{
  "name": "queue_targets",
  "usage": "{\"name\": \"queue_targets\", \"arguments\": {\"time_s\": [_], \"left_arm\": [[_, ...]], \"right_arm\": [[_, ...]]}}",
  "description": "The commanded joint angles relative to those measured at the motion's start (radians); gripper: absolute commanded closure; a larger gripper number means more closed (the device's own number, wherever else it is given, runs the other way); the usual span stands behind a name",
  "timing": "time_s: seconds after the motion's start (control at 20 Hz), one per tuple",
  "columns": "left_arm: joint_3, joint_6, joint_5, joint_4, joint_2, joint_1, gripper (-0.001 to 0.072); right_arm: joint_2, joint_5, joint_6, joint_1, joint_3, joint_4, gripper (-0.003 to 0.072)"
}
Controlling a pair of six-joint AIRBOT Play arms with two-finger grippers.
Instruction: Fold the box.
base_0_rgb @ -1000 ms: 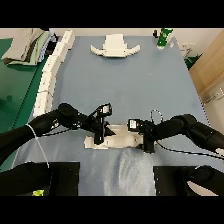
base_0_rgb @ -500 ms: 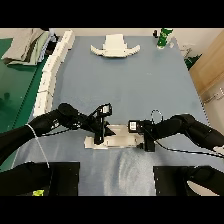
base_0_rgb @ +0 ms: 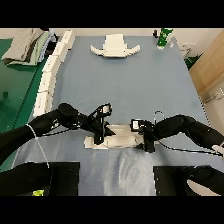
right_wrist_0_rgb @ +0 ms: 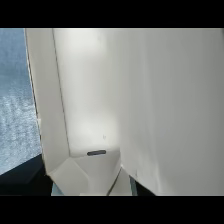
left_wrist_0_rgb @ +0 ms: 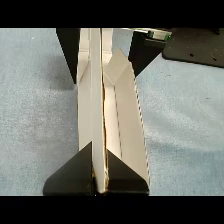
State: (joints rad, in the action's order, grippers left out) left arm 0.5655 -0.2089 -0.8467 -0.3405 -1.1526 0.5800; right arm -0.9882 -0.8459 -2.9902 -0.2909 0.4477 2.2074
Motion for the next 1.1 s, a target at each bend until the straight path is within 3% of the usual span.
{"name": "queue_targets", "arguments": {"time_s": [0.0,0.45,0.5,0.6,1.05], "left_arm": [[0.000,0.000,0.001,0.000,-0.001,0.000,0.0697],[0.000,0.000,0.000,0.000,-0.001,0.000,0.0697],[0.000,0.000,0.000,0.000,-0.001,0.000,0.0697],[0.000,0.000,0.000,0.000,-0.001,0.000,0.0697],[0.000,0.000,0.000,0.000,-0.001,0.000,0.0697]], "right_arm": [[-0.029,-0.001,-0.018,0.005,-0.005,0.019,-0.0019],[-0.043,0.026,-0.018,-0.010,-0.005,0.018,-0.0019],[-0.043,0.025,-0.018,-0.010,-0.005,0.014,-0.0001],[-0.044,0.021,-0.018,-0.010,-0.015,0.013,0.0183],[-0.046,0.021,-0.018,-0.010,-0.018,0.006,0.0180]]}}
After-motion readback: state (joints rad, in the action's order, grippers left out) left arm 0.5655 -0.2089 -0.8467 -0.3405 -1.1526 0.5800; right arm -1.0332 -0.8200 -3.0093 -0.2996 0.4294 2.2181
